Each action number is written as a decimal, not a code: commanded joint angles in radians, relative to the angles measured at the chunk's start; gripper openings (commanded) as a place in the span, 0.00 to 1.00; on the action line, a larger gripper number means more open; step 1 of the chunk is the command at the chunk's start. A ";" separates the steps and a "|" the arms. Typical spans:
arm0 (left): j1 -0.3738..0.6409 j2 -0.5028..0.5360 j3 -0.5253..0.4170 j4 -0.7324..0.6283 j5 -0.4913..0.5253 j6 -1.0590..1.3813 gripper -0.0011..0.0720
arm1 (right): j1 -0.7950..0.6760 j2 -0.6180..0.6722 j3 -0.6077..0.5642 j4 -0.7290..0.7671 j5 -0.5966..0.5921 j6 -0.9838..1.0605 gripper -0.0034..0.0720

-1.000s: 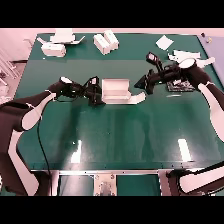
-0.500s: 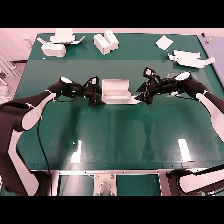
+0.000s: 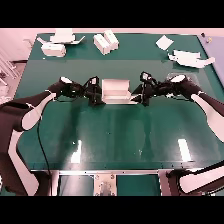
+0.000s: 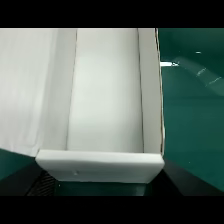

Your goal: Fold the box and place the chain.

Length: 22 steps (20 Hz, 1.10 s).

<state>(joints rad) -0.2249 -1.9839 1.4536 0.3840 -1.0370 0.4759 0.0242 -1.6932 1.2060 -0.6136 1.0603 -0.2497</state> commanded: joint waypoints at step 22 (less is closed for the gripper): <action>0.000 0.000 0.000 0.000 0.000 0.000 0.72 | 0.070 -0.038 0.000 0.121 -0.025 -0.140 0.31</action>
<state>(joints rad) -0.2241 -1.9839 1.4536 0.3843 -1.0382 0.4759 0.0875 -1.7256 1.2060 -0.5064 1.0382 -0.3706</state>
